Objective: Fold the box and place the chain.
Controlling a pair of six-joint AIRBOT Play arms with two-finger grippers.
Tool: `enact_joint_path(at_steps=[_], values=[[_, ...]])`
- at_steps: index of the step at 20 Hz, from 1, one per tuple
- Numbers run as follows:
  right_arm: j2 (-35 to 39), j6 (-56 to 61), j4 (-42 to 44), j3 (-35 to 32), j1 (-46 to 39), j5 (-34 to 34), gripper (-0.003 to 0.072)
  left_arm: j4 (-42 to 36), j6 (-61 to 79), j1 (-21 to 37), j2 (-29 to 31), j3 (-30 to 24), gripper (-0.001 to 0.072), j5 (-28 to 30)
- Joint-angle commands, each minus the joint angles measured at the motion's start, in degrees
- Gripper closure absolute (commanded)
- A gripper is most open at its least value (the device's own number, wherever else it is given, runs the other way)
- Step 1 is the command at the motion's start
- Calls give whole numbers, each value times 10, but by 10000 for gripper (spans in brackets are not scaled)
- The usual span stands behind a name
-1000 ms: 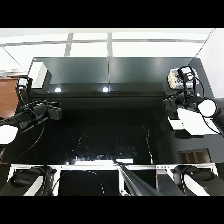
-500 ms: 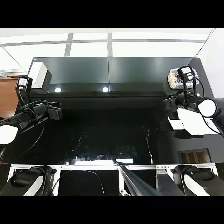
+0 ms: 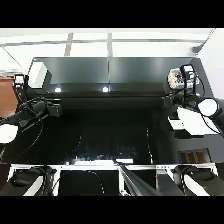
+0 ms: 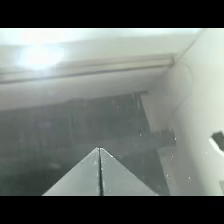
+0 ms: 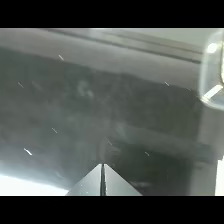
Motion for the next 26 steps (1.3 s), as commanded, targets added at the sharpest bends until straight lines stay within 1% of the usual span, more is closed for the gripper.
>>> enact_joint_path(at_steps=[1, 2, 3, 4, 5, 6, 8, 9, 11, 12, 14, 16, 17, 18, 19, 20, 22, 24, 25, 26], values=[[-8, 12, 57, 0, 0, -75, 364, -4, 0, 0, -26, 0, 349, 63], [-15, 28, 61, 0, 0, -85, -34, -4, -1, -1, -43, 0, 9, 76], [-21, 53, 60, 0, -2, -80, -34, -2, 0, 0, -59, 0, 0, 76], [-23, 68, 59, 2, -11, -56, -34, -1, 0, 0, -76, 0, 0, 68], [-23, 81, 34, 12, -33, -19, -33, -2, 0, 0, -87, 0, 0, 61], [-23, 112, -10, 29, -66, 11, -31, -2, -7, 0, -95, 0, 0, 53], [-28, 159, -102, 80, -175, 54, -30, -2, -27, 0, -96, 0, 1, 45], [-34, 161, -123, 106, -242, 63, -29, -2, -34, 0, -96, 0, 1, 43], [-60, 161, -125, 150, -388, 73, -29, -2, -35, 0, -96, 0, 1, 45], [-83, 161, -118, 170, -457, 92, -29, -2, -35, 0, -96, 0, 1, 48], [-139, 130, -107, 203, -558, 151, -29, -2, -35, 0, -96, 0, 1, 48], [-206, 42, -70, 249, -621, 224, -28, -2, -35, 0, -96, 0, 1, 39], [-247, -19, -37, 280, -640, 275, -29, -2, -35, 0, -96, 0, 1, 37], [-292, -91, -4, 316, -649, 344, -28, -3, -35, 0, -96, 0, 2, 34], [-327, -143, 11, 341, -648, 395, -28, -5, -35, 0, -96, 0, 2, 30], [-349, -171, 13, 351, -640, 411, -28, -10, -37, 0, -96, 0, 2, 28], [-369, -218, 7, 351, -621, 400, -28, -46, -37, 0, -96, 0, 2, 32], [-381, -252, 4, 351, -602, 390, -25, -53, -36, 0, -96, 0, 2, 32], [-385, -254, 1, 351, -591, 375, 167, -53, -36, 0, -96, 0, 1, 30], [-388, -254, -2, 351, -581, 362, 276, -54, -36, 0, -96, 0, 1, 26]])
